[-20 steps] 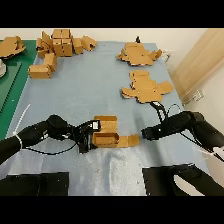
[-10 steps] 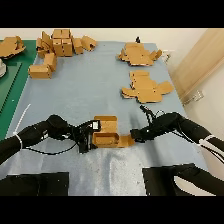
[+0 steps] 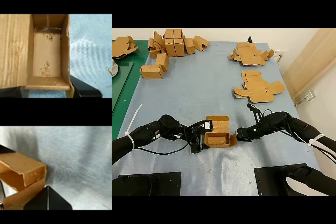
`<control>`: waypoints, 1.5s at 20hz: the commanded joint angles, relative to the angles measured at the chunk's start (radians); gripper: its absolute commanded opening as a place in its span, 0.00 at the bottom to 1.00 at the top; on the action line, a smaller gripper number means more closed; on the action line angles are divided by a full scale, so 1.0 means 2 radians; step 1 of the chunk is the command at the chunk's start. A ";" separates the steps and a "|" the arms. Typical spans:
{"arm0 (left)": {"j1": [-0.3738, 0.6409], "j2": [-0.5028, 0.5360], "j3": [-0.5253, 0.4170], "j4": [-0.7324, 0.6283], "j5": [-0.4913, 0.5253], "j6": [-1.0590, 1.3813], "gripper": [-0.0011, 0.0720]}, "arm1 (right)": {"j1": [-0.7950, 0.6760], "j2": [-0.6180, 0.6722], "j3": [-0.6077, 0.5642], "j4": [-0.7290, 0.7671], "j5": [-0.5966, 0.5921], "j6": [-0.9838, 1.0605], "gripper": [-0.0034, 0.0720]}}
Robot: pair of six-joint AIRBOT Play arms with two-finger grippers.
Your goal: Fold the box.
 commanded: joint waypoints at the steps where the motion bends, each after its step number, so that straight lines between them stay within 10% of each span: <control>1: 0.000 0.000 0.000 0.000 0.000 0.000 0.60 | 0.002 0.009 0.014 0.005 -0.018 0.000 0.33; 21: 0.000 0.000 0.000 0.000 0.000 0.000 0.60 | 0.002 0.011 0.017 0.052 -0.034 -0.043 0.37; 24: 0.000 0.000 0.000 0.000 0.000 0.000 0.60 | 0.002 0.010 0.017 0.051 -0.031 -0.044 0.64; 30: 0.000 0.000 0.000 0.000 0.000 0.000 0.60 | 0.079 -0.006 0.017 -0.002 0.044 0.000 0.64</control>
